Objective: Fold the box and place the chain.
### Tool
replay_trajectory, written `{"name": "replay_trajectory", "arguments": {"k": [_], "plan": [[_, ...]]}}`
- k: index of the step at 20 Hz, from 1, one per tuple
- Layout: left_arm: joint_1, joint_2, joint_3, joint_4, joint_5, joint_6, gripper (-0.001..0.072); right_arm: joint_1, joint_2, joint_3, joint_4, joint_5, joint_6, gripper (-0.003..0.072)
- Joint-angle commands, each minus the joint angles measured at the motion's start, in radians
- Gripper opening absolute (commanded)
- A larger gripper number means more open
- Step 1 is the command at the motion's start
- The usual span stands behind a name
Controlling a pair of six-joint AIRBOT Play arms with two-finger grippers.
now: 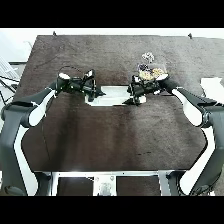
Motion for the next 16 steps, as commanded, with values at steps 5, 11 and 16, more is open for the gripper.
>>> {"name": "replay_trajectory", "arguments": {"k": [5,11,16], "plan": [[0.0,0.0,0.0,0.0,0.0,0.0,0.0021,0.013,-0.03,0.006,-0.001,0.008,0.013,0.0616],[-0.001,0.0,0.0,0.0,0.0,0.0,0.0021,0.012,-0.03,0.011,0.0,0.001,0.013,0.0616],[-0.001,0.0,0.0,0.0,0.0,0.0,0.0021,0.012,-0.031,0.011,-0.011,-0.032,0.009,0.0616]]}}
